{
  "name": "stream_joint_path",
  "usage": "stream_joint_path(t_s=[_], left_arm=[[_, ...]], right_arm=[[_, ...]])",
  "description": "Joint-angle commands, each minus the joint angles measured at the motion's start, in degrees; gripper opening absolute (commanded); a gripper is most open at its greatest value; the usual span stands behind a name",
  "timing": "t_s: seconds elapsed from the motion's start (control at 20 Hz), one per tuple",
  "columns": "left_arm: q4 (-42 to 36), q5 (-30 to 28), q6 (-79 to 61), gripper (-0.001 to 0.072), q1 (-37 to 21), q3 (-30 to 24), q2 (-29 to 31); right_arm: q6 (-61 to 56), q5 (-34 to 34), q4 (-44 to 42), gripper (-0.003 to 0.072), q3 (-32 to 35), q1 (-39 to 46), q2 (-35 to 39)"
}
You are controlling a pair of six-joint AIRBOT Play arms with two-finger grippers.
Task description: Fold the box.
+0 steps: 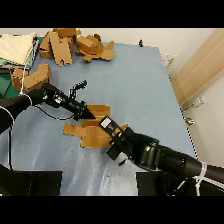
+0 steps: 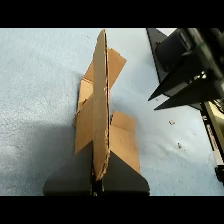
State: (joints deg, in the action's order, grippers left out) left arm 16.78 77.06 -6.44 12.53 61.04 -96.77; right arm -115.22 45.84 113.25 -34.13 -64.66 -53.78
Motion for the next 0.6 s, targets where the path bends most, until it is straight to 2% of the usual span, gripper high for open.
stream_joint_path(t_s=[0.0, 0.4, 0.55], left_arm=[[-0.02, 0.04, 0.00, 0.0011, 0.00, -0.02, 0.00], [-0.02, 0.07, 0.00, 0.0011, 0.00, -0.02, 0.00], [0.00, 0.07, 0.00, 0.0011, 0.00, -0.02, 0.00]], right_arm=[[-6.91, 3.74, 10.88, 0.0160, -0.07, -6.32, -5.57], [-6.91, -0.76, 11.56, 0.0174, -0.09, -3.50, -9.09], [-6.01, -2.08, 8.09, 0.0174, -0.11, -4.09, -9.01]])
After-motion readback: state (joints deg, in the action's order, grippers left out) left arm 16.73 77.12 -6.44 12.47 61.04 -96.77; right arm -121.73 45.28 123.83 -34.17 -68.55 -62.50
